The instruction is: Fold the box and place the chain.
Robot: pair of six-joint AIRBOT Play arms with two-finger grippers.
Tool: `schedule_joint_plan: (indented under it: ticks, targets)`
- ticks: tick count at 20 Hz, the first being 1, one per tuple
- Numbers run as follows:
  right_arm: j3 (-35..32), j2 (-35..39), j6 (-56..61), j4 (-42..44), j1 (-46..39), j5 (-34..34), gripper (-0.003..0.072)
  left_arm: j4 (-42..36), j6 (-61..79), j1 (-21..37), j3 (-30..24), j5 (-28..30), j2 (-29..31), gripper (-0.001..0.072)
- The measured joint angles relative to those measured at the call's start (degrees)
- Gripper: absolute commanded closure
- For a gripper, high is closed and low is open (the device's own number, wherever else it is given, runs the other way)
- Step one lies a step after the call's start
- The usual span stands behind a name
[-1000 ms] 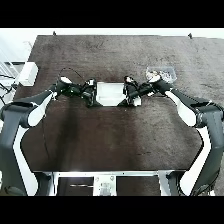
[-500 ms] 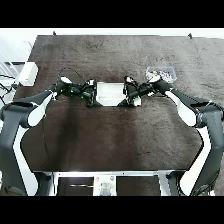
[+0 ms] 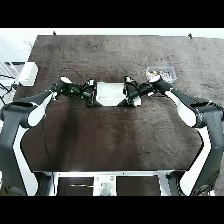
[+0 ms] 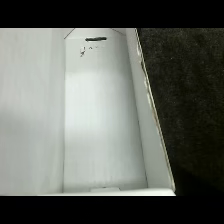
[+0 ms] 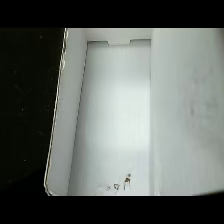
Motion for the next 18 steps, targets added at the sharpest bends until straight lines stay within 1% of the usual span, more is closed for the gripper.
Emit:
schedule_joint_plan:
  ticks: [5, 6, 7, 12, 18]
  targets:
    - [0.00, 0.00, 0.00, 0.02, 0.33, -0.09, 0.0104, 0.04, 0.02, 0.02, 0.00, 0.02, 0.00, 0.0353]
    - [0.00, 0.00, 0.00, 0.00, 0.35, -0.09, 0.0085, 0.04, 0.02, 0.02, 0.00, 0.04, 0.00, 0.0354]
    - [0.00, 0.02, 0.00, 0.02, 0.37, -0.09, -0.0034, 0.04, 0.02, 0.02, 0.00, 0.02, 0.00, 0.0354]
    - [0.00, 0.20, 0.02, -0.57, -0.13, 0.46, -0.0034, 0.04, 0.07, 0.00, 0.00, 0.07, 0.00, 0.0354]
    - [0.00, 2.25, 2.29, -5.29, -2.32, 1.18, -0.0034, 0.02, 0.00, 0.00, 0.00, 0.02, 0.00, 0.0354]
